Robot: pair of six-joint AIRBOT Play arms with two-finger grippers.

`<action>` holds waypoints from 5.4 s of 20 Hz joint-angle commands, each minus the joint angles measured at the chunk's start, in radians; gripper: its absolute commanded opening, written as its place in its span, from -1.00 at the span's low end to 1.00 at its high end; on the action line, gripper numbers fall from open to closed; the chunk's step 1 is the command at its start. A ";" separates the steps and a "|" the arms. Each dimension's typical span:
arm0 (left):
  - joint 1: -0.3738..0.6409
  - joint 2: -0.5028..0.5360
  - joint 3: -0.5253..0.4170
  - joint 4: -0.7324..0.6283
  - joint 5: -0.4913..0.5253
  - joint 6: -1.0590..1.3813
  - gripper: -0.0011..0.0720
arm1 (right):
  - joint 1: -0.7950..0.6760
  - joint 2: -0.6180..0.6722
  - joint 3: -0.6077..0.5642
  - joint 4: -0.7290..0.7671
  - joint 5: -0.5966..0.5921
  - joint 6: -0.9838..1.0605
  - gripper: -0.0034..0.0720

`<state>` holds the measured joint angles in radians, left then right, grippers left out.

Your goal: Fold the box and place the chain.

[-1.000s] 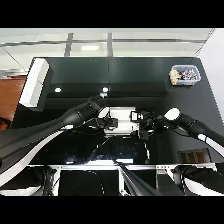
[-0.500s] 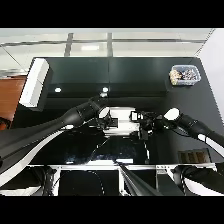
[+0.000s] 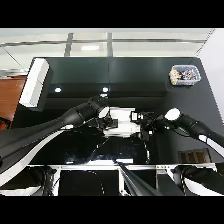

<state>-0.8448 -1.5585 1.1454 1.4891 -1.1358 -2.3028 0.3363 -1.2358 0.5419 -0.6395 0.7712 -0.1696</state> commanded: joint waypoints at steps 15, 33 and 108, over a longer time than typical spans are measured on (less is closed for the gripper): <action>0.001 0.000 0.001 -0.006 0.043 0.010 -0.89 | -0.009 0.115 0.004 -0.097 0.019 -0.034 0.17; 0.001 0.000 0.001 -0.006 0.008 0.010 -0.89 | 0.034 0.027 0.004 0.160 -0.061 0.010 -0.56; 0.008 0.000 0.000 -0.009 0.001 0.010 -0.89 | -0.171 -0.087 0.143 0.130 0.391 1.175 0.23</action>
<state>-0.8364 -1.5585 1.1454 1.4803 -1.1351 -2.2932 0.1307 -1.3235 0.6815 -0.5255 1.1938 0.9955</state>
